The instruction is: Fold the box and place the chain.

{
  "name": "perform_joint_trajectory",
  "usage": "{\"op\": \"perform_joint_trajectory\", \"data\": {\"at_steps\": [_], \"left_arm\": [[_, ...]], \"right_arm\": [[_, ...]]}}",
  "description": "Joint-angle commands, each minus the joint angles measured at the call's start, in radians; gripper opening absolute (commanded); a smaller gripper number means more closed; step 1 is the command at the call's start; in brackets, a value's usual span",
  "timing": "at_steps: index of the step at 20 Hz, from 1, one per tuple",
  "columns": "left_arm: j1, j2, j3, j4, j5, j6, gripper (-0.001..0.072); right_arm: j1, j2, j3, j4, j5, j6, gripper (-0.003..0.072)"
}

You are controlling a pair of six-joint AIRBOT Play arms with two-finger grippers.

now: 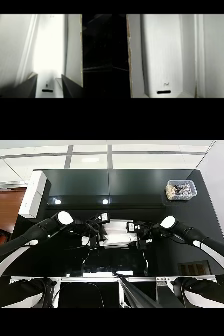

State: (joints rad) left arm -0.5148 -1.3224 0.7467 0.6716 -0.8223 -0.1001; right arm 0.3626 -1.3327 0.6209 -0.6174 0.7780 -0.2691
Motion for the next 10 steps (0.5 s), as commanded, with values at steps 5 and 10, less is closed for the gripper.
{"op": "perform_joint_trajectory", "data": {"at_steps": [5, 10], "left_arm": [[-0.001, 0.016, 0.001, 0.007, 0.010, -0.053, 0.0185], [0.038, 0.102, 0.020, 0.233, 0.001, -0.335, 0.0026]], "right_arm": [[0.001, 0.001, 0.000, 0.000, 0.000, 0.000, 0.0242], [0.001, 0.001, 0.000, 0.000, 0.000, 0.000, 0.0242]]}}
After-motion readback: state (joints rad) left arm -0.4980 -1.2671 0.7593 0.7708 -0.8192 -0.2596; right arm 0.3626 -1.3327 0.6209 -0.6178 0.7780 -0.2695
